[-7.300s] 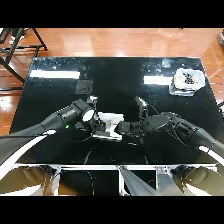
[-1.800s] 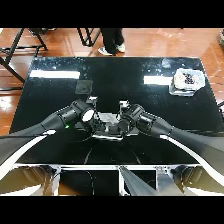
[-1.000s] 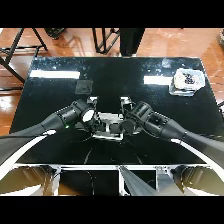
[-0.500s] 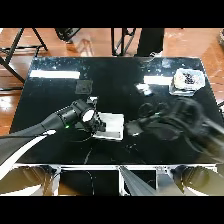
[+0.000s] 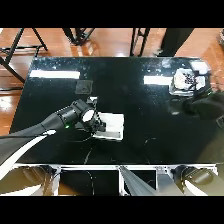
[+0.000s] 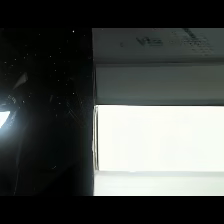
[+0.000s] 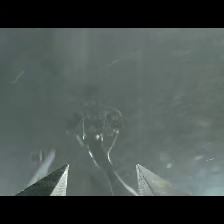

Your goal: Fold the box and place the chain.

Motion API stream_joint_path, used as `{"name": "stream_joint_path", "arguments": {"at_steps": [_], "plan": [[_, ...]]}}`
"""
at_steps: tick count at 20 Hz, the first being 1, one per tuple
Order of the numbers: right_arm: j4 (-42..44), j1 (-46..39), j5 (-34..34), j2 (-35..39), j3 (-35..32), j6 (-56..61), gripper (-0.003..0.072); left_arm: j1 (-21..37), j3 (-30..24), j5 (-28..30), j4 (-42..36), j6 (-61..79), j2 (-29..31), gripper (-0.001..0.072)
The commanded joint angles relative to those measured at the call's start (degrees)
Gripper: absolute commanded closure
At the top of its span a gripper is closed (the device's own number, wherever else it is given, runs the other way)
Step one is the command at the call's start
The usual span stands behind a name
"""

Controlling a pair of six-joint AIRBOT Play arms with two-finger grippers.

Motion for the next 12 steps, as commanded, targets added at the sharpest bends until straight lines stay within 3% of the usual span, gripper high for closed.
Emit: {"name": "stream_joint_path", "arguments": {"at_steps": [1, 4, 6, 12], "plan": [[3.4, -15.4, 9.7, -3.0, -0.1, -4.0, -0.0022, 0.0, 0.0, 0.0, 0.0, 0.0, 0.0, 0.0688], [11.3, -22.7, 17.4, -10.0, 1.9, -5.9, -0.0027, 0.0, 0.0, 0.0, -0.2, 0.0, 0.0, 0.0688], [16.3, -26.1, 20.1, -17.6, 6.9, -3.9, -0.0026, 0.0, 0.0, 0.0, -0.3, 0.0, 0.0, 0.0688], [30.3, -34.4, 20.9, -40.5, 25.0, 5.7, -0.0018, 0.1, 0.0, 0.3, 0.0, 0.0, 0.0, 0.0688]]}}
